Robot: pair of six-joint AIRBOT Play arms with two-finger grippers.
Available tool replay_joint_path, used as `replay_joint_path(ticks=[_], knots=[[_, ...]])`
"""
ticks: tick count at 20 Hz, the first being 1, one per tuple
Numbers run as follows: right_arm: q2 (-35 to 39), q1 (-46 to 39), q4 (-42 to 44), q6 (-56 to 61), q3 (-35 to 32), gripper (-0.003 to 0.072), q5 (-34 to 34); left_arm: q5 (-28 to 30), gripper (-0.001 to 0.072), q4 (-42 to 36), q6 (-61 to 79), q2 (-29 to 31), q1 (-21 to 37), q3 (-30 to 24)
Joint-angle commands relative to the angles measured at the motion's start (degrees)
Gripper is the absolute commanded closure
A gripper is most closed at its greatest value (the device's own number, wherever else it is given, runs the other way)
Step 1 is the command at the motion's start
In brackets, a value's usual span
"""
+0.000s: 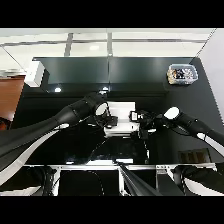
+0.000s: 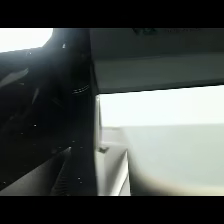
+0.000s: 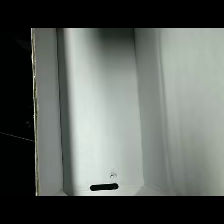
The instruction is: Fold the box and place the chain.
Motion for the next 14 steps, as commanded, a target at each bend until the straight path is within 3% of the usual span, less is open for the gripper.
replay_joint_path(ticks=[1, 3, 7, 14], knots=[[-0.02, 0.04, 0.0, 0.02, 0.02, 0.0496, 0.0, -3.8, 0.0306, 0.68, -1.84, -2.75, -1.53, 4.02], [-0.02, 0.04, 0.02, 0.02, 0.02, 0.0495, 0.0, -3.82, 0.0307, 0.44, -2.34, -4.09, -2.47, 5.95], [-0.02, 0.04, 0.0, 0.02, 0.02, 0.0496, 0.0, -3.63, 0.0437, 0.68, -3.89, -4.26, -2.93, 6.12], [-0.02, 0.04, 0.0, 0.02, 0.02, 0.0495, 0.0, -5.57, 0.0435, 1.49, -4.39, -5.62, -3.15, 6.12]])
